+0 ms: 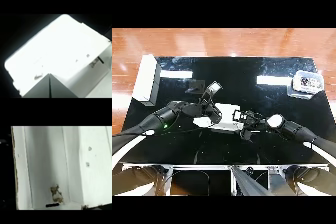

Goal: Fold the box and place the chain.

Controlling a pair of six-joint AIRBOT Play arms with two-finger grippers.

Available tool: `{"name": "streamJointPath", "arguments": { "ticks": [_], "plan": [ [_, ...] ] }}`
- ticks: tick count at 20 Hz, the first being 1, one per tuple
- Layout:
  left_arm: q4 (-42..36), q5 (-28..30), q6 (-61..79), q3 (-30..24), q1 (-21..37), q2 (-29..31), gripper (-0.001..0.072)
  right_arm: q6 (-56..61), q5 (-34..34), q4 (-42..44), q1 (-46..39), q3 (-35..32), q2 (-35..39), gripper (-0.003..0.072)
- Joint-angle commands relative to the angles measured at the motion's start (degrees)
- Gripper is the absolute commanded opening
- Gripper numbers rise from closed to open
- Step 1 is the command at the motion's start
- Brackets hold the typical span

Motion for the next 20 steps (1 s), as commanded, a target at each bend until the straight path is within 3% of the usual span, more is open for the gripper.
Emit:
{"name": "streamJointPath", "arguments": {
  "ticks": [1,12,15,19,20],
  "plan": [
    [0.4,0.8,-0.2,0.1,-0.5,0.4,0.0023,0.0,0.0,0.1,0.0,0.0,0.0,0.0611],
    [1.4,9.5,0.0,0.1,4.6,7.9,0.0024,0.0,0.2,0.1,0.0,0.0,0.0,0.0611],
    [6.2,15.5,0.2,0.1,8.2,11.1,0.0024,0.0,0.2,0.1,0.0,0.0,0.0,0.0611],
    [12.7,28.3,0.5,-0.2,14.5,13.6,0.003,0.0,0.2,0.0,0.0,0.0,0.0,0.0611],
    [14.7,30.2,0.5,-0.6,15.3,13.5,0.0163,0.0,0.1,0.0,0.0,0.0,0.0,0.0612]
  ]
}}
